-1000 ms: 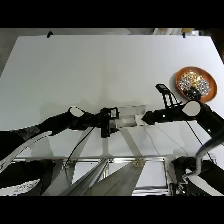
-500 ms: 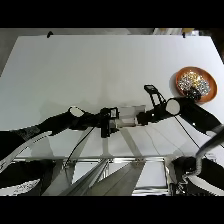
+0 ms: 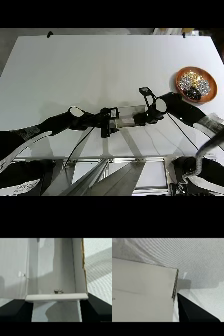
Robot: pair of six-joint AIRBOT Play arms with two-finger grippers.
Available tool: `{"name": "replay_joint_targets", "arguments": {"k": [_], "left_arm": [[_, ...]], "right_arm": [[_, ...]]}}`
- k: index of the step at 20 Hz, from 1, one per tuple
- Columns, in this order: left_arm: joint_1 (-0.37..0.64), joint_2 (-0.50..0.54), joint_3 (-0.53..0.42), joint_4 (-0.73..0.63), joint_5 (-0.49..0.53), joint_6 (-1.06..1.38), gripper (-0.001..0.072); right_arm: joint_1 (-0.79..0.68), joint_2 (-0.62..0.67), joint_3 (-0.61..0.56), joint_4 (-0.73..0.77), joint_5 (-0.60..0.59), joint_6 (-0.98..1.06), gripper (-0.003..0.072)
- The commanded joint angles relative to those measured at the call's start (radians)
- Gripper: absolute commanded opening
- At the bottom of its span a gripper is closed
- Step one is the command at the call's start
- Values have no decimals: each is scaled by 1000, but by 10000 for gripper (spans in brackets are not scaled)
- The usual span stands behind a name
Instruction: Fold the box and place the chain.
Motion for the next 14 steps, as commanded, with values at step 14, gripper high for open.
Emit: {"name": "replay_joint_targets", "arguments": {"k": [14], "left_arm": [[0, 0, 0, 1, 0, 0, 370]], "right_arm": [[26, -58, 43, -33, 3, 72, 156]]}}
